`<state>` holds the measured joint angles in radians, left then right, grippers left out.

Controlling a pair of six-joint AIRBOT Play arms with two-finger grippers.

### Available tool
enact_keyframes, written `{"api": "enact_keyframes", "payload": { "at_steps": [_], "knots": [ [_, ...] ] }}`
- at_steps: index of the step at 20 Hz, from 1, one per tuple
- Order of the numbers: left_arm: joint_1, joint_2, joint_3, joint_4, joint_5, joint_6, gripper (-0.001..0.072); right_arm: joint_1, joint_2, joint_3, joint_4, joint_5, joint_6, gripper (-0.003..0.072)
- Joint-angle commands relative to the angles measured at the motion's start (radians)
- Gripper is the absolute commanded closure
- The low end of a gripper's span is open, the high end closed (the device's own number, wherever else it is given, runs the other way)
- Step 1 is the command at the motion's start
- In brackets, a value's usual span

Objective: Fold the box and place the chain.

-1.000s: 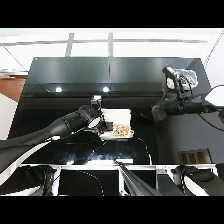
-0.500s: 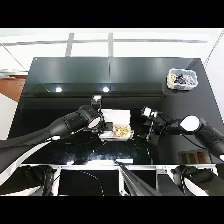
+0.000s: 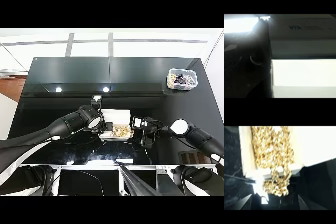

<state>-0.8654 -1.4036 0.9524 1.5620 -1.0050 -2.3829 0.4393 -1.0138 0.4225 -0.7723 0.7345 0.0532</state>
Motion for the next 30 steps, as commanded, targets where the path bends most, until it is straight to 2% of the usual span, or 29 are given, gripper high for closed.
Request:
{"api": "enact_keyframes", "payload": {
  "at_steps": [1,2,4,23,24,25,26,29,30],
  "knots": [
    [0.000,0.000,0.001,0.000,0.002,0.000,0.0677,0.011,-0.032,-0.001,0.043,-0.040,-0.043,-0.0014],
    [0.000,0.000,0.001,0.000,0.002,0.000,0.0678,0.011,-0.040,-0.001,0.043,-0.040,-0.045,-0.0013],
    [0.000,0.000,0.001,0.000,0.002,0.000,0.0677,0.011,-0.047,-0.001,0.042,-0.040,-0.051,0.0109],
    [0.000,0.000,0.000,0.001,0.003,0.000,0.0677,0.011,-0.079,-0.001,0.070,-0.041,-0.062,0.0110],
    [0.000,0.000,0.000,0.001,0.003,0.000,0.0677,0.011,-0.080,-0.001,0.069,-0.041,-0.062,0.0150],
    [0.000,0.000,0.000,0.001,0.003,0.000,0.0677,0.011,-0.080,-0.001,0.070,-0.040,-0.062,0.0282],
    [0.000,0.000,0.000,0.001,0.003,0.000,0.0677,0.011,-0.080,-0.001,0.070,-0.042,-0.062,0.0323],
    [0.000,0.000,0.000,0.001,0.002,0.000,0.0677,0.011,-0.080,-0.001,0.067,-0.065,-0.062,0.0325],
    [0.000,0.000,0.000,0.001,0.002,0.000,0.0677,0.011,-0.080,-0.001,0.066,-0.066,-0.062,0.0419]
  ]
}}
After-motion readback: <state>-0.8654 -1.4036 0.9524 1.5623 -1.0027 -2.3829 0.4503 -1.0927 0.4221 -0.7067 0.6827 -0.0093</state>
